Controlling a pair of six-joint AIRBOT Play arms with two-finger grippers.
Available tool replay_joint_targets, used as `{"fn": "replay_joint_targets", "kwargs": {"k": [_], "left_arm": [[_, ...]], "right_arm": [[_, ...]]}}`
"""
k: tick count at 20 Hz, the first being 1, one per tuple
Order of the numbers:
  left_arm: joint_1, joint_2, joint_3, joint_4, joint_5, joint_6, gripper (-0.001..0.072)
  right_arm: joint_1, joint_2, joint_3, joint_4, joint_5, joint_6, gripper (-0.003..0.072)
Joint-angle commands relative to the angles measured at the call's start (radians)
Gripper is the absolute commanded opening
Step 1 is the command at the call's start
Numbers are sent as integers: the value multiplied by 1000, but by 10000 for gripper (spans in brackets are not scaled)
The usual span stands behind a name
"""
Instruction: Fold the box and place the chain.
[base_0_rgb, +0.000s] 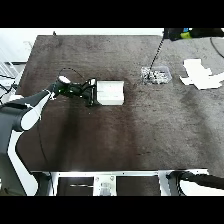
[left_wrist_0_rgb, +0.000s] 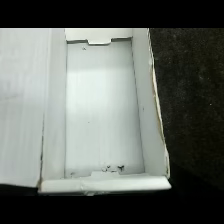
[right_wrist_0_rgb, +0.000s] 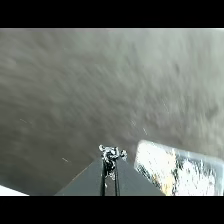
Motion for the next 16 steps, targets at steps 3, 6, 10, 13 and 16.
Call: {"fn": "replay_joint_targets", "kwargs": {"k": [3, 6, 10, 13, 16], "left_arm": [[0, 0, 0, 0, 0, 0, 623], [0, 0, 0, 0, 0, 0, 623], [0, 0, 0, 0, 0, 0, 623], [0, 0, 0, 0, 0, 0, 623], [0, 0, 0, 0, 0, 0, 623]], "right_arm": [[160, 172, 0, -57, -12, -37, 12], [283, 229, 0, -96, -57, -49, 12], [387, 236, -2, -128, -72, -51, 12], [427, 235, -38, -128, -73, -31, 12], [433, 221, -101, -79, -73, 2, 12]]}}
